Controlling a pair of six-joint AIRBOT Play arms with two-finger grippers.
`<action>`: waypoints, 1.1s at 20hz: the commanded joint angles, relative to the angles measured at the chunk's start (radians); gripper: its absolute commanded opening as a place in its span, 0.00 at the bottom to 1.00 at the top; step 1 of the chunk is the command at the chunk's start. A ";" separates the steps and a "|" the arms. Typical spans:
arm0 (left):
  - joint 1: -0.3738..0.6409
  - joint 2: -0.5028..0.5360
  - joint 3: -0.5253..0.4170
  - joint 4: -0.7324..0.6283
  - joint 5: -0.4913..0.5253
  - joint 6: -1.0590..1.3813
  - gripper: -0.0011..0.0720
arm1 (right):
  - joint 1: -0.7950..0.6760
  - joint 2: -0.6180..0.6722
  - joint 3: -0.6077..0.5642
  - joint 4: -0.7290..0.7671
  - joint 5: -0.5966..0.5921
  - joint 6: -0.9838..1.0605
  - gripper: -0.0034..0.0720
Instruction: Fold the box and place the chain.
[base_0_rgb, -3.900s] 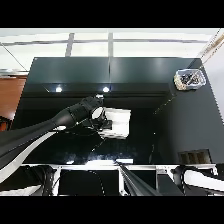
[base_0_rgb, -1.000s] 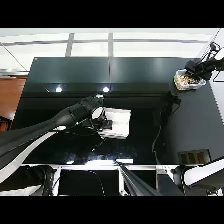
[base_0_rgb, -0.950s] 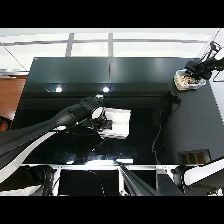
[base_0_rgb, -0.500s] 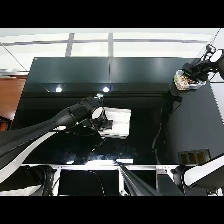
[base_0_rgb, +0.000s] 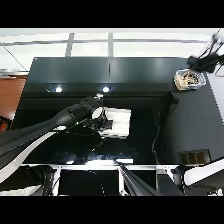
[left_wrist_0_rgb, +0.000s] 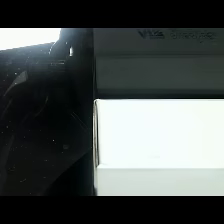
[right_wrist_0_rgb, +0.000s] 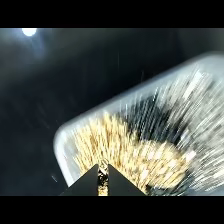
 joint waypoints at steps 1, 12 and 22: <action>0.000 -0.001 0.001 0.000 0.000 0.000 0.06 | -0.005 0.108 0.133 0.001 0.009 -0.050 0.07; 0.000 -0.001 0.001 0.000 0.022 0.000 0.06 | 0.035 0.518 0.256 0.277 0.092 -0.267 0.07; 0.000 -0.001 0.001 0.000 0.022 0.000 0.06 | 0.287 0.614 -0.094 0.604 0.505 -0.420 0.07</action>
